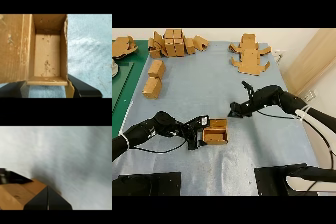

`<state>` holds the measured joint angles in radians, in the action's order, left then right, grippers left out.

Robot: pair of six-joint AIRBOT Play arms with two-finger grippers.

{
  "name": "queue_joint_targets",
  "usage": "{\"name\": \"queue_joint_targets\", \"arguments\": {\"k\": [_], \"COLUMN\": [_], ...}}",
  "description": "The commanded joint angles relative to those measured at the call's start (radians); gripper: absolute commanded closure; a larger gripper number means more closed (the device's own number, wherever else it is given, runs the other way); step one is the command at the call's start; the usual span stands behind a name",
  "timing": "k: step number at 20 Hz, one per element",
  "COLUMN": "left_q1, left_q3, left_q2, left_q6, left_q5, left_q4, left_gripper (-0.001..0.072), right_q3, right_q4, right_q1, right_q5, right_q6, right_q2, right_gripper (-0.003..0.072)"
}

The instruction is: Fold the box.

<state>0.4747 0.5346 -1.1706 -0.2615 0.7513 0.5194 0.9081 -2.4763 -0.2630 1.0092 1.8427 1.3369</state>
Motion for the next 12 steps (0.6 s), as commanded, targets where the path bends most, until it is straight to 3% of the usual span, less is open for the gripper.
{"name": "queue_joint_targets", "arguments": {"k": [1,7,12], "left_q1": [-0.001,-0.001,-0.001], "left_q3": [0.0,0.0,0.0], "left_q2": [0.0,0.0,0.0], "left_q6": [0.0,0.0,0.0], "left_q5": [0.0,0.0,0.0], "left_q4": [0.0,0.0,0.0], "left_gripper": [0.019,0.019,0.019], "right_q3": [0.043,0.008,-0.137], "right_q4": [-0.325,-0.302,-0.26], "right_q1": [0.04,-0.044,-0.13], "right_q5": [0.106,0.23,0.114], "right_q6": [0.345,0.527,0.604], "right_q2": [0.12,0.071,-0.025], "right_gripper": [0.069,0.0688,0.0687]}}
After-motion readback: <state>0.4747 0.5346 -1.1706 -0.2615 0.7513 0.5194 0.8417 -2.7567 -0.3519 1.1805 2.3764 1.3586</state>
